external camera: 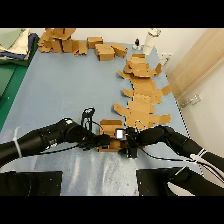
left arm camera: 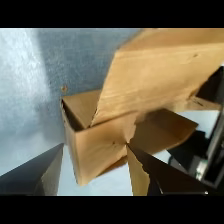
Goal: Fold the box.
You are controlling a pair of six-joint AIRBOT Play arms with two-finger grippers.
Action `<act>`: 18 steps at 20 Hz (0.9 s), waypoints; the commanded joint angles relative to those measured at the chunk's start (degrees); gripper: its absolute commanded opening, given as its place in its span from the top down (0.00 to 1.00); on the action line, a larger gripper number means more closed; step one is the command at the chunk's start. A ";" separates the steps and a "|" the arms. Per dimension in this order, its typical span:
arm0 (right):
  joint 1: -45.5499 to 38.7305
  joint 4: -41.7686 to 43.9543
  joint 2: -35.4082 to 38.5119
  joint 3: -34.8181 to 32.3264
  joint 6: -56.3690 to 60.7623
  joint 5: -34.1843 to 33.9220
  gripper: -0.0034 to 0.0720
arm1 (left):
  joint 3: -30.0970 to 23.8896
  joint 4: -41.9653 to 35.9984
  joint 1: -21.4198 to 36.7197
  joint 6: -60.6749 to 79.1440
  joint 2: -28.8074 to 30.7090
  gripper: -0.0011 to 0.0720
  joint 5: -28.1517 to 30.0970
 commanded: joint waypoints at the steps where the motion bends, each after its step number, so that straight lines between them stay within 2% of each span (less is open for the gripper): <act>1: 0.04 0.00 -0.04 -0.02 0.00 0.00 0.28 | 5.07 8.48 -0.48 -6.36 -4.17 0.17 -6.38; 3: 0.04 0.00 -0.04 -0.02 0.00 -0.02 0.28 | 7.02 9.99 -0.46 -6.69 -4.85 0.17 -9.97; 7: 0.02 0.00 -0.04 -0.02 0.00 -0.02 0.28 | 8.52 10.32 -0.48 -6.71 -4.83 0.17 -12.55; 13: 0.04 0.00 -0.04 -0.02 0.00 0.00 0.28 | 9.07 11.45 -2.25 -10.25 -6.05 0.17 -11.85; 18: 0.04 -0.04 -0.04 -0.02 0.00 0.00 0.28 | 16.68 19.82 -6.75 -15.50 -12.85 0.17 -20.26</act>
